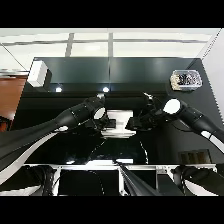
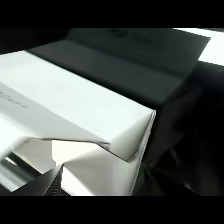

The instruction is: Fold the box and place the chain.

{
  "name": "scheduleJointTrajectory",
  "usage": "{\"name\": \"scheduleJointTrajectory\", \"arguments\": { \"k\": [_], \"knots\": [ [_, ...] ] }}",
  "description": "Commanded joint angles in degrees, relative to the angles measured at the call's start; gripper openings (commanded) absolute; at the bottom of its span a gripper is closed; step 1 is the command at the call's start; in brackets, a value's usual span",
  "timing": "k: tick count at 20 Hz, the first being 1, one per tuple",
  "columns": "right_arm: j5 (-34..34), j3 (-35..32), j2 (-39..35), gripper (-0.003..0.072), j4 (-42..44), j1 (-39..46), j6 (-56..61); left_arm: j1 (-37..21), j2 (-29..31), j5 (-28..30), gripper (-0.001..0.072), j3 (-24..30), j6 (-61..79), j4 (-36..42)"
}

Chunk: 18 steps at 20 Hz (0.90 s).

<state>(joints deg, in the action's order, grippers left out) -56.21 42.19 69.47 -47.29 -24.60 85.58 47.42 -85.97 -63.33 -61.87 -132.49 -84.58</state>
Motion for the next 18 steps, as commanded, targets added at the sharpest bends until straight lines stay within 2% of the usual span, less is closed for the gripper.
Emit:
{"name": "scheduleJointTrajectory", "arguments": {
  "k": [1,2,5,6,8,13,18],
  "knots": [
    [1.4,4.2,0.0,0.0486,-11.1,-6.0,12.4,0.0,0.0,0.0,0.0024,0.0,0.0,0.0],
    [1.4,5.0,0.0,0.0426,-12.8,-7.0,14.2,0.0,0.0,0.0,0.0024,0.0,0.0,0.0],
    [1.3,5.6,0.1,0.0414,-14.7,-8.0,17.8,0.0,0.0,0.0,0.0024,0.0,0.0,0.0],
    [1.3,5.6,0.2,0.0342,-14.7,-8.0,18.0,0.0,0.0,0.0,0.0024,0.0,0.0,0.0],
    [1.4,5.6,0.3,0.0319,-15.3,-8.1,19.1,0.0,0.0,0.0,0.0024,0.0,0.0,0.0],
    [-0.2,6.4,2.4,0.0313,-24.8,-12.0,29.4,0.0,0.0,0.0,0.0024,0.0,0.0,0.0],
    [-1.7,11.8,7.7,0.0313,-35.3,-18.0,38.4,0.0,0.0,0.0,0.0024,0.0,0.0,0.0]
  ]
}}
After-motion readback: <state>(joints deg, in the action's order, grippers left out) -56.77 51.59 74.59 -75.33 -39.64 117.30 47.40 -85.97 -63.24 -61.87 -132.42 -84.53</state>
